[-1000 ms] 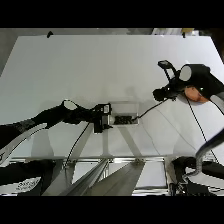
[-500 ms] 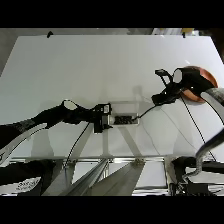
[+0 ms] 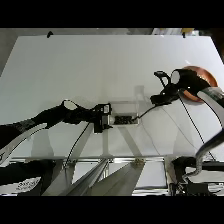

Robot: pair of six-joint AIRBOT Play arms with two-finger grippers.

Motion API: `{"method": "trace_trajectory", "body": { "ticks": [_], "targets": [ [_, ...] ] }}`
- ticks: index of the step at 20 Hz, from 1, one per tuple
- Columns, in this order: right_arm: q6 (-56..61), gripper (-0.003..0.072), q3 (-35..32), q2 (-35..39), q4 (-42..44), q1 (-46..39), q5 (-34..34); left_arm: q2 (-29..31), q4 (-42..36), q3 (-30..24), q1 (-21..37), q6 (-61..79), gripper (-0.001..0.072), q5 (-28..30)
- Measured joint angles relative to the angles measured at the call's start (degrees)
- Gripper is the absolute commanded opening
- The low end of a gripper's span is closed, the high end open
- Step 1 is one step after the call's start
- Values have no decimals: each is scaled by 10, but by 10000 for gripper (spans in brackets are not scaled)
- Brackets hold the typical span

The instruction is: Fold the box and place the chain.

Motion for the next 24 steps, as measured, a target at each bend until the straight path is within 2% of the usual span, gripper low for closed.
{"method": "trace_trajectory", "body": {
  "ticks": [1, 6, 14, 19, 24],
  "targets": [
    [0, 8, 0, 0, 1, 0, 2, 0, 0, 0, 0, 0, 149, 0],
    [-12, 8, -1, 18, -4, 1, 30, 0, 0, 0, 0, 0, 149, 0],
    [-36, 8, -19, 148, 38, 31, 61, 0, 0, 0, 0, 0, 149, 0],
    [-57, 8, -21, 255, 151, 82, 66, 0, 0, 0, 0, 0, 149, 0],
    [-63, 9, -21, 327, 250, 153, 35, 0, 0, 0, 0, 0, 149, 0]
  ]
}}
